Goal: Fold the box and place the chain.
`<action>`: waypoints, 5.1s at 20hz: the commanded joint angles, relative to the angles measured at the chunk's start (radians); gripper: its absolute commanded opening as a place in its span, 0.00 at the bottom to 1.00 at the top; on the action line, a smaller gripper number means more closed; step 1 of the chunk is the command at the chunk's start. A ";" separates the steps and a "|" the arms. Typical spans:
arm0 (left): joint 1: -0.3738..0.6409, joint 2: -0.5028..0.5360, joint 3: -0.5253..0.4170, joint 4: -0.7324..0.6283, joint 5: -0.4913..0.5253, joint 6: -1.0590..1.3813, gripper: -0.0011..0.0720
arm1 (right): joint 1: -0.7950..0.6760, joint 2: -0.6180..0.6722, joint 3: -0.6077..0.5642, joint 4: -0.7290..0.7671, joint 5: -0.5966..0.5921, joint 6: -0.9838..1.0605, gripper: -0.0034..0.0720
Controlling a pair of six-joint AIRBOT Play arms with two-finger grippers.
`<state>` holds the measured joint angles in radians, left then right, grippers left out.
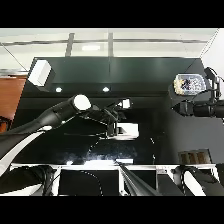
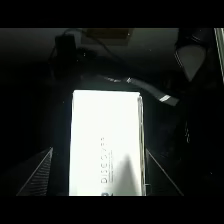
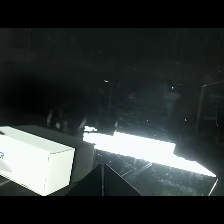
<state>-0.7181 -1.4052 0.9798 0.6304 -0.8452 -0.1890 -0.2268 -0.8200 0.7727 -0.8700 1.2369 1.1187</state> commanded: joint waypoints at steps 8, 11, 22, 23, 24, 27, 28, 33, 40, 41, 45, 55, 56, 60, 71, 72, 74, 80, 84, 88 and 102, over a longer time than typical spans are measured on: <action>-0.016 -0.079 0.028 0.014 0.007 -0.059 0.99 | -0.002 0.001 0.001 -0.003 -0.003 -0.001 0.07; -0.015 -0.079 0.028 0.046 -0.027 -0.085 0.99 | -0.002 0.001 -0.003 -0.002 -0.004 -0.001 0.07; -0.021 -0.079 0.028 0.047 -0.053 -0.085 0.99 | -0.002 0.000 -0.004 -0.003 -0.008 -0.001 0.06; -0.027 -0.079 0.028 0.058 -0.048 -0.084 0.99 | -0.002 0.000 -0.004 -0.003 -0.008 -0.001 0.07; -0.039 -0.079 0.028 0.080 -0.043 -0.084 0.99 | -0.002 0.000 -0.004 -0.004 -0.008 -0.001 0.06; -0.075 -0.080 0.028 0.155 -0.016 -0.085 0.99 | -0.002 0.000 -0.004 -0.004 -0.008 -0.001 0.06; -0.082 -0.080 0.028 0.158 -0.005 -0.086 0.99 | -0.002 0.000 -0.004 -0.004 -0.008 -0.001 0.07; -0.093 -0.111 0.027 0.216 0.004 -0.088 0.99 | -0.002 0.000 -0.004 -0.004 -0.007 -0.001 0.06; -0.103 -0.113 0.027 0.335 0.003 -0.083 0.89 | -0.002 0.000 -0.004 -0.003 -0.011 -0.001 0.07; -0.103 -0.113 0.027 0.337 -0.011 -0.087 0.77 | -0.002 0.000 -0.004 -0.003 -0.011 -0.001 0.07; -0.066 -0.073 0.027 0.394 -0.047 -0.272 0.41 | -0.002 0.000 -0.004 -0.003 -0.011 -0.001 0.06; 0.628 0.088 0.027 0.883 -0.303 -0.955 0.41 | -0.002 0.000 -0.004 -0.003 -0.013 -0.001 0.07; 0.725 0.093 0.027 0.882 -0.297 -0.991 0.41 | -0.002 0.000 -0.004 -0.003 -0.016 -0.001 0.07; 1.064 0.091 0.029 0.775 -0.169 -1.049 0.41 | -0.002 0.000 -0.004 -0.002 -0.030 0.000 0.07; 1.170 -0.204 0.341 0.640 -0.003 -0.855 0.41 | -0.002 0.000 -0.004 -0.003 -0.072 0.045 0.06; 1.168 -0.224 0.364 0.602 -0.003 -0.854 0.41 | -0.002 0.000 -0.004 -0.003 -0.079 0.045 0.07; 1.163 -0.257 0.394 0.538 -0.006 -0.854 0.41 | -0.002 0.000 -0.004 -0.002 -0.090 0.045 0.06; 1.151 -0.272 0.397 0.539 -0.012 -0.851 0.61 | -0.002 -0.002 -0.004 -0.003 -0.090 0.045 0.06; 1.125 -0.264 0.398 0.564 -0.015 -0.850 0.98 | -0.002 -0.001 -0.004 -0.002 -0.090 0.045 0.07; 1.101 -0.201 0.482 0.701 -0.153 -0.876 0.99 | -0.002 -0.001 0.013 0.000 -0.088 0.045 0.06; 0.841 0.542 -0.015 0.540 -0.124 -1.037 0.04 | 0.035 0.270 -0.024 -0.152 -0.407 -0.027 0.06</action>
<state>0.2344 -1.0843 1.2140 1.2083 -1.1660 -1.2156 -0.2077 -0.6456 0.8845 -1.0111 1.0744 1.1267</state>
